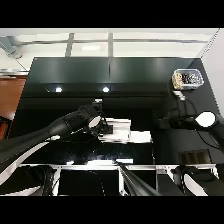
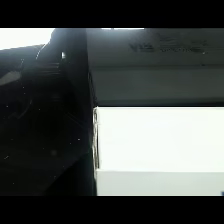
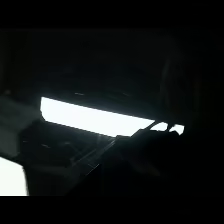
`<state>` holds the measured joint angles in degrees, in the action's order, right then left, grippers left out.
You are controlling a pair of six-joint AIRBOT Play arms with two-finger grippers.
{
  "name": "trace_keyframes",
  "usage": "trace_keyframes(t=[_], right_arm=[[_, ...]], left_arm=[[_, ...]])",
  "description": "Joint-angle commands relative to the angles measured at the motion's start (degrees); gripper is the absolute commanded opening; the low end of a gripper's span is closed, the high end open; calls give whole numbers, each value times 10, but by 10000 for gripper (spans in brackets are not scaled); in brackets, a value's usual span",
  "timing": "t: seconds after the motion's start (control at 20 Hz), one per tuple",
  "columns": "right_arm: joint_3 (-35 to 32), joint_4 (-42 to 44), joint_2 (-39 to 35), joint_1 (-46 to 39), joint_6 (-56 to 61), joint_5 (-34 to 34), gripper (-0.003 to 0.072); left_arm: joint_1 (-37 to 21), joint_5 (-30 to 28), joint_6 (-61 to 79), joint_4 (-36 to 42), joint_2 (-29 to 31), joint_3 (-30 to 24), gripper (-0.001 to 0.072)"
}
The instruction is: Fold the box and place the chain.
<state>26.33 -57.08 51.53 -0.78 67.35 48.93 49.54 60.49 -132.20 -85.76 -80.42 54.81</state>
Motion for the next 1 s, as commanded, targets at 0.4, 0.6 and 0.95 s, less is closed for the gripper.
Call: trace_keyframes(t=[0.4,0.6,0.95], right_arm=[[-89,288,112,36,-147,74,12],[-85,323,113,37,-180,104,13],[-62,371,113,47,-192,161,431]], left_arm=[[0,0,0,-1,0,0,25],[0,0,0,-1,0,0,26],[0,0,0,-1,0,0,26]])
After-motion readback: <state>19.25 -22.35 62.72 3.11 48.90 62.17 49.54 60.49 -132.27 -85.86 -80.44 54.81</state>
